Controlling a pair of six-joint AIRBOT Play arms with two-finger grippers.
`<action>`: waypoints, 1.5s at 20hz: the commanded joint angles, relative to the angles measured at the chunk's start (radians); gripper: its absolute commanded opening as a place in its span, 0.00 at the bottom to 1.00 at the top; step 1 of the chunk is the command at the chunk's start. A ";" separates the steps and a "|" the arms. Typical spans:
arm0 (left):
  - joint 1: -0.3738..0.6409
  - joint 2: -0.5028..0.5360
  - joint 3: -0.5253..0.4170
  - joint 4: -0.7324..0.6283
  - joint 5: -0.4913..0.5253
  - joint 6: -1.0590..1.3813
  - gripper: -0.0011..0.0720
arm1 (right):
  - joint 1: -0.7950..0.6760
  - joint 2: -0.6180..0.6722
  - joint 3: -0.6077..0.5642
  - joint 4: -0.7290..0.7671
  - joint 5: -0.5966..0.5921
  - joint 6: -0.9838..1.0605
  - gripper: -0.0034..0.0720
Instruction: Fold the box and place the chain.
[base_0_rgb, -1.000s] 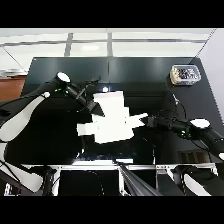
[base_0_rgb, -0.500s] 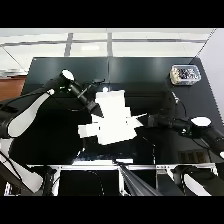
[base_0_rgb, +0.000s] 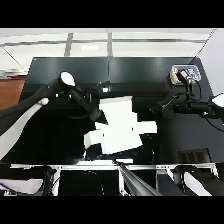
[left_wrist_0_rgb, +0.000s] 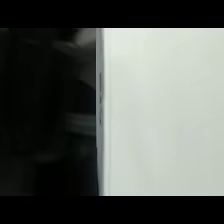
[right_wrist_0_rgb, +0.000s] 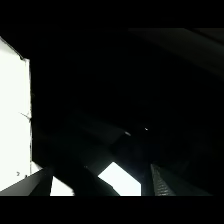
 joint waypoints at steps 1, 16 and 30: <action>-0.066 0.097 -0.157 -0.001 0.344 0.208 0.05 | -0.010 0.001 0.027 -0.047 0.066 -0.032 0.97; -0.116 0.082 -0.154 0.130 0.536 0.580 0.05 | 0.129 -0.002 -0.140 -0.056 -0.028 -0.226 0.97; -0.122 0.085 -0.140 0.149 0.581 0.606 0.05 | 0.387 -0.002 -0.149 -0.268 -0.086 -0.344 0.97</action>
